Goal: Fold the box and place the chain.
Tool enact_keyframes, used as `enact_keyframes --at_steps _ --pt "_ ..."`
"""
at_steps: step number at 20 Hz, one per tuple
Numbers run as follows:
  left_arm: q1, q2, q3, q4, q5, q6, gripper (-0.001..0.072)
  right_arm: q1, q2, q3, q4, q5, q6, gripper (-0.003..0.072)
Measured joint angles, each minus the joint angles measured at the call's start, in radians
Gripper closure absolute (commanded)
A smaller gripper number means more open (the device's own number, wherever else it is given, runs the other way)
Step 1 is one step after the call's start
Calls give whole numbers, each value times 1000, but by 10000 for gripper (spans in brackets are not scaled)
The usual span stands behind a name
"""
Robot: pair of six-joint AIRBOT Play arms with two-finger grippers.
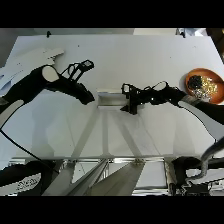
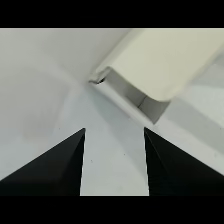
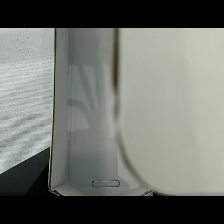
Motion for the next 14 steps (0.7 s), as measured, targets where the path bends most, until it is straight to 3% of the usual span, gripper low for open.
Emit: enact_keyframes --at_steps 1,2,8,14 --pt "27 1 -18 -69 -3 164 83 0 0 0 0 0 0 255" --pt "51 1 -34 -127 -4 316 10 0 0 0 0 0 0 255" --pt "145 -79 -84 -322 -45 977 10 0 0 0 0 0 0 255" --pt "174 -238 -91 -445 -101 1213 9 0 0 0 0 0 0 255"
